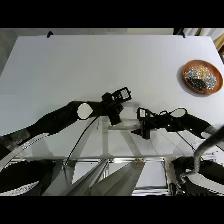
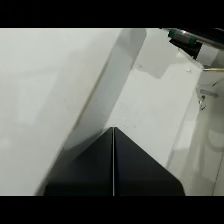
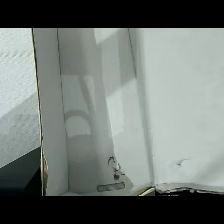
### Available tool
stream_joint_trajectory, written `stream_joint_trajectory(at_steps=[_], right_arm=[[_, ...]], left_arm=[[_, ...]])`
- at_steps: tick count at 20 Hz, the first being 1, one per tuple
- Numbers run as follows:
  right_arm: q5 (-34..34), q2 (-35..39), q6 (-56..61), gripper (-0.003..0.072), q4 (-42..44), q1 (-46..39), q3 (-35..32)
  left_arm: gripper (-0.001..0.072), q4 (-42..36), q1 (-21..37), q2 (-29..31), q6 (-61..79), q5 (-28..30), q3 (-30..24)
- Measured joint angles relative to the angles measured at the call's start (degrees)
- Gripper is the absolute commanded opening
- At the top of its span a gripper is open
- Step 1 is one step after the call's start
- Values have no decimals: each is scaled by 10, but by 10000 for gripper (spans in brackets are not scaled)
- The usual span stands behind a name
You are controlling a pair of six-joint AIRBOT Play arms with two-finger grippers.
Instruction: Fold the box and place the chain.
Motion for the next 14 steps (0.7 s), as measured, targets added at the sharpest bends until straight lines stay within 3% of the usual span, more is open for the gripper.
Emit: stream_joint_trajectory(at_steps=[7,11,14], right_arm=[[0,0,0,406,0,0,0],[0,0,-1,406,0,0,0],[0,0,-1,406,0,0,0]], left_arm=[[4,-1,5,-26,0,-14,3],[3,32,29,18,-7,-50,3],[3,87,59,69,-46,-109,3]])
